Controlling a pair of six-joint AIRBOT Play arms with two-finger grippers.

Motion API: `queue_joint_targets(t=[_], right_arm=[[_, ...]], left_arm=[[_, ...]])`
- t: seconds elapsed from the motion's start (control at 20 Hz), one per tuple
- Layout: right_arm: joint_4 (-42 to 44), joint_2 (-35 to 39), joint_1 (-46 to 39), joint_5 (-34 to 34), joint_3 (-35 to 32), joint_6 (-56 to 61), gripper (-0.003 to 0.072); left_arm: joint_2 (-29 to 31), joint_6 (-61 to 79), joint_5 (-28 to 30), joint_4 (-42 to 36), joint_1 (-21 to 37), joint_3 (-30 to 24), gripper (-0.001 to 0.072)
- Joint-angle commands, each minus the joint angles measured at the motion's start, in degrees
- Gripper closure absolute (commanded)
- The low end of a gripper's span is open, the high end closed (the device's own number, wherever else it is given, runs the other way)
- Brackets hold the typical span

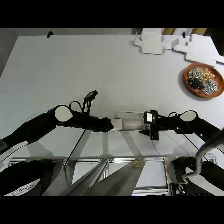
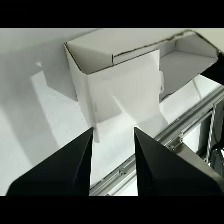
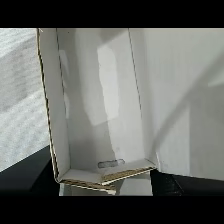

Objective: Fold the box and place the chain.

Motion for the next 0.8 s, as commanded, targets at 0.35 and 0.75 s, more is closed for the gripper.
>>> queue_joint_targets(t=[0.35,0.75], right_arm=[[0.0,0.02,-0.02,0.07,0.04,-0.07,0.029],[-0.02,0.02,-0.02,0.07,0.02,-0.07,0.029]], left_arm=[[-1.29,-6.05,3.85,6.19,-2.91,3.85,0.0316],[-7.32,-20.79,-0.61,20.06,-7.63,13.16,0.0316]])
